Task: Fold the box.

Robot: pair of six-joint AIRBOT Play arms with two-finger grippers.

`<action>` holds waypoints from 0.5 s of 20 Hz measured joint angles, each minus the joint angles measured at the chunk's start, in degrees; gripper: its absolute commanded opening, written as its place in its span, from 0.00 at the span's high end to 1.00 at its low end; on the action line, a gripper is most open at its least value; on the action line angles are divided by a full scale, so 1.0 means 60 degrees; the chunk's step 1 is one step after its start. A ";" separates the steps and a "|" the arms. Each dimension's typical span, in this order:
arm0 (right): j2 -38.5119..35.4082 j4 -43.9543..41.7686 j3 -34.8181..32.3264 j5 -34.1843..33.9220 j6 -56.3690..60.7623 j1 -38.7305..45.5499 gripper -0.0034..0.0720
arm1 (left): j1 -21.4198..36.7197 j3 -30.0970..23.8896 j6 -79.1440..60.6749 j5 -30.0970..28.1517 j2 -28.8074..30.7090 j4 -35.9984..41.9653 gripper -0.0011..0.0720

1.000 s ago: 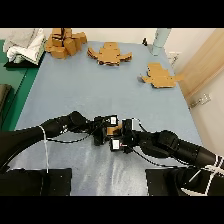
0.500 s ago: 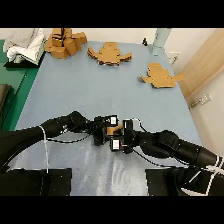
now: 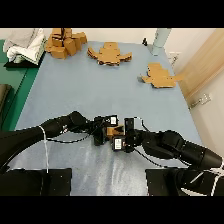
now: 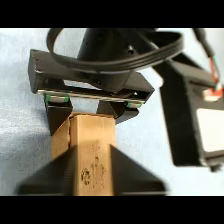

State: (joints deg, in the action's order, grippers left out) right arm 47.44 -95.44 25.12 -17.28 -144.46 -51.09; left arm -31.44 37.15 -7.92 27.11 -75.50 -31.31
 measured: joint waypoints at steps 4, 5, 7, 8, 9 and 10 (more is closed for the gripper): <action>-0.0131 -0.0004 0.0000 -0.0047 0.0091 0.0004 0.90 | 0.0000 0.0000 0.0000 0.0000 0.0004 0.0000 0.34; -0.0109 0.0000 0.0000 -0.0091 0.0149 0.0004 0.90 | 0.0000 0.0000 0.0000 0.0000 0.0000 0.0000 0.34; -0.0018 0.0000 0.0000 -0.0208 0.0244 0.0004 0.90 | 0.0000 0.0000 0.0000 0.0000 0.0000 0.0000 0.34; 0.0051 0.0000 0.0000 -0.0244 0.0262 0.0004 0.90 | 0.0000 0.0000 0.0000 0.0000 0.0000 0.0000 0.34; 0.0113 0.0004 0.0000 -0.0306 0.0288 0.0004 0.90 | 0.0000 0.0000 0.0000 0.0000 0.0000 0.0000 0.34; 0.0175 0.0004 0.0000 -0.0331 0.0317 0.0004 0.90 | 0.0000 0.0000 0.0000 0.0000 0.0000 0.0000 0.34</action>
